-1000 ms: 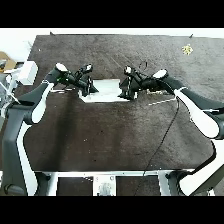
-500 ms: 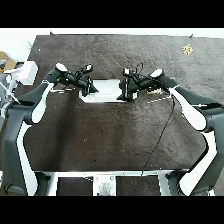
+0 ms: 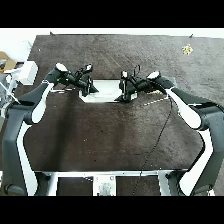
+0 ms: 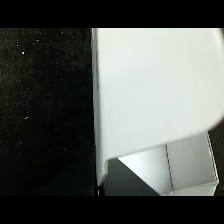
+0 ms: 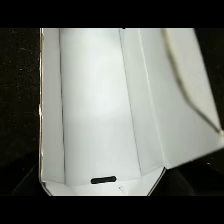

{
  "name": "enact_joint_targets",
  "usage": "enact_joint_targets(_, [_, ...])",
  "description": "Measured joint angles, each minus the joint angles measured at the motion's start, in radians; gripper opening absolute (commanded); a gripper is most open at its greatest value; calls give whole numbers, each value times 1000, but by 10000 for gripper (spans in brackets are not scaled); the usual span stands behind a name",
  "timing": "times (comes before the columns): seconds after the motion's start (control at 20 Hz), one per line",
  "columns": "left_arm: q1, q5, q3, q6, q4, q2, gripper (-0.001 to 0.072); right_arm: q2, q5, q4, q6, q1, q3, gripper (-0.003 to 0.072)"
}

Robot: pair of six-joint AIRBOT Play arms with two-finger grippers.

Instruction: Fold the box and place the chain.

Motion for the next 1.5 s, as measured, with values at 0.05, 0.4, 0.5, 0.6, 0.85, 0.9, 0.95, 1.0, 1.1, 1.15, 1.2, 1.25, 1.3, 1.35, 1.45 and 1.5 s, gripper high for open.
enact_joint_targets(0.05, [0,0,0,0,0,0,11,-2,-1,3,-4,1,0,716])
enact_joint_targets(0.4, [0,0,0,0,0,0,11,-23,-10,12,-11,13,1,716])
enact_joint_targets(0.5, [0,0,0,0,0,0,11,-31,-9,12,-12,15,1,716])
enact_joint_targets(0.6, [0,0,0,0,0,0,11,-34,-9,11,-13,15,2,716])
enact_joint_targets(0.85, [0,0,0,0,0,0,11,-38,-8,11,-14,16,3,716])
enact_joint_targets(0.9, [0,0,0,0,0,0,11,-39,-8,11,-16,16,3,716])
enact_joint_targets(0.95, [0,0,0,0,0,0,11,-39,-8,10,-18,16,3,707])
enact_joint_targets(1.0, [0,0,0,0,0,0,11,-39,-8,11,-19,16,3,655])
enact_joint_targets(1.1, [0,0,0,0,0,0,11,-39,-8,10,-20,16,3,654])
enact_joint_targets(1.15, [0,0,0,0,0,0,11,-39,-9,8,-21,16,3,652])
enact_joint_targets(1.2, [0,0,0,0,0,0,11,-38,-10,6,-21,16,3,652])
enact_joint_targets(1.25, [0,0,0,0,0,0,11,-38,-10,1,-21,16,3,593])
enact_joint_targets(1.3, [0,0,0,0,0,0,11,-38,-10,-5,-22,16,3,591])
enact_joint_targets(1.35, [0,0,0,0,0,0,11,-38,-11,-9,-22,16,3,591])
enact_joint_targets(1.45, [0,0,0,0,0,0,11,-38,-13,-18,-22,16,3,590])
enact_joint_targets(1.5, [0,0,0,0,0,0,11,-38,-15,-23,-22,16,3,590])
